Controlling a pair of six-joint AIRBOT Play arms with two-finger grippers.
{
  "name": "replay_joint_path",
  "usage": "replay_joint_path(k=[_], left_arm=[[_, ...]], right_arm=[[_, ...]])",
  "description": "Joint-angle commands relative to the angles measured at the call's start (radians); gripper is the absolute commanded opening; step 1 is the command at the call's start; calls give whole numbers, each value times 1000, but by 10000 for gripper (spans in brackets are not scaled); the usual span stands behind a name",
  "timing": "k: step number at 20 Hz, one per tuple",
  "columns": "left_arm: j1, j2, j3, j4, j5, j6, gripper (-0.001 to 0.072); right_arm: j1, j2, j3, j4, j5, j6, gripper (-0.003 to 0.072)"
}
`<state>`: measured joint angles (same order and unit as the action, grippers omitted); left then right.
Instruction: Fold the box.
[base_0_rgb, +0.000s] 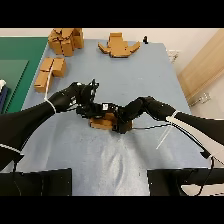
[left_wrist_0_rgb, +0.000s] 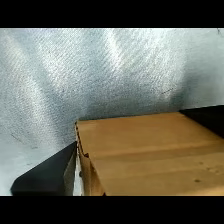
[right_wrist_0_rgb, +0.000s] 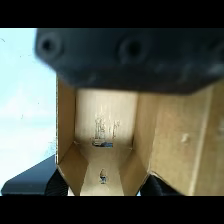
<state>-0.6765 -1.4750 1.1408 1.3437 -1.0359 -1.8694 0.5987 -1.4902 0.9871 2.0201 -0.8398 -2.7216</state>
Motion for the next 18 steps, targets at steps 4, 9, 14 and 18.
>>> replay_joint_path(k=[4,9,14,18], left_arm=[[61,4,-53,-92,-11,103,380],[61,-12,-84,-86,-5,86,298],[57,-50,-83,-83,24,42,297],[19,-50,-65,-26,42,20,35]], right_arm=[[0,1,0,0,0,-1,508],[0,1,0,0,1,-1,508],[0,1,0,0,1,2,508],[0,1,0,0,0,10,508]])
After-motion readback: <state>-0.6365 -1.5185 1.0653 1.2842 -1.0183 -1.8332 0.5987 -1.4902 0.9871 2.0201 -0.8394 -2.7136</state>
